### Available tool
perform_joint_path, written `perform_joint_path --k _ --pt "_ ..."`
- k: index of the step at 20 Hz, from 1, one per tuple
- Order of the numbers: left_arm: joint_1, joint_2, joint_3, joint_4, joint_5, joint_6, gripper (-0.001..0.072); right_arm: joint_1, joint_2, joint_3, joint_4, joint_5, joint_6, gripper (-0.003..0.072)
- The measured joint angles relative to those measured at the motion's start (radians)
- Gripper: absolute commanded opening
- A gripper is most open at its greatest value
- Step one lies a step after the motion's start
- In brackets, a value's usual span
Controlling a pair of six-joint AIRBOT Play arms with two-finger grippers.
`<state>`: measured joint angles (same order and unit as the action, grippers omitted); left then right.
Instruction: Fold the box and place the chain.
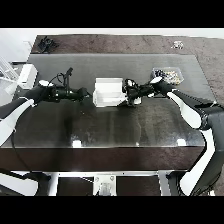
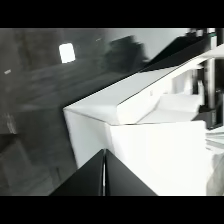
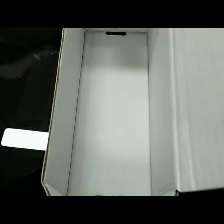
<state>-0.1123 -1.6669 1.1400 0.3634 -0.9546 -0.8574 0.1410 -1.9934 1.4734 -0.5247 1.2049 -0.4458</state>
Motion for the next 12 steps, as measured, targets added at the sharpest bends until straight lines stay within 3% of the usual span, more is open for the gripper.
perform_joint_path --k 1,2,3,5,12 --pt "-0.003 0.000 0.004 -0.005 -0.003 0.000 0.0025 0.000 0.000 0.000 0.000 0.000 0.000 0.0560" --pt "-0.006 0.000 0.007 -0.009 -0.009 0.001 0.0164 0.000 0.000 0.000 0.000 0.000 0.000 0.0560" --pt "-0.008 0.001 0.009 -0.015 -0.013 0.002 0.0379 0.000 0.000 0.000 0.000 0.000 0.000 0.0560" --pt "-0.010 0.001 0.011 -0.019 -0.019 0.001 0.0277 0.000 0.000 0.000 0.000 0.000 0.000 0.0560" --pt "-0.018 0.001 0.014 -0.026 -0.031 -0.003 0.0278 0.000 0.000 0.000 0.000 0.000 0.000 0.0560"
